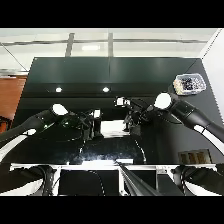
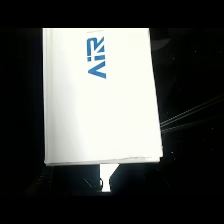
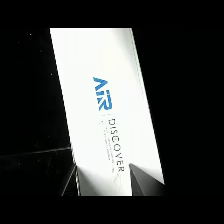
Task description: Fold the box and place the chain.
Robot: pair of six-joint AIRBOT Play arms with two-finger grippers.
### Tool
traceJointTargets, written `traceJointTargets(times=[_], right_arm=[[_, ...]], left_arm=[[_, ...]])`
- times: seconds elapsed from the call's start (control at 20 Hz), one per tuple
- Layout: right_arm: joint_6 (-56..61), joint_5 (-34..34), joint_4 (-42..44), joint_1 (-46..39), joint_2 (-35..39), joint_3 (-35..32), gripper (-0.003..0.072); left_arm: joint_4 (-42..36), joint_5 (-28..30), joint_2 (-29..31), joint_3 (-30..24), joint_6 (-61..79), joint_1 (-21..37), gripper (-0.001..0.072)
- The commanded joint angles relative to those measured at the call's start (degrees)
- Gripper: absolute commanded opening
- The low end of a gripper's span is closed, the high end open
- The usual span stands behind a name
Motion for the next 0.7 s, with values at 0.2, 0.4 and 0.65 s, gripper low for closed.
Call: traceJointTargets(times=[0.2, 0.4, 0.65], right_arm=[[11.7, 2.7, 0.1, -4.2, 7.8, 0.0, 0.0382], [27.8, 8.4, 1.4, -10.8, 8.7, -2.3, 0.0019], [28.4, -0.5, 30.3, -11.3, 6.6, -9.2, 0.0017]], left_arm=[[0.0, 0.0, 0.0, 0.0, 0.0, 0.0, 0.0341], [0.0, 0.0, 0.0, 0.0, 0.0, 0.0, 0.0341], [0.0, 0.0, 0.0, 0.0, 0.0, 0.0, 0.0342]])
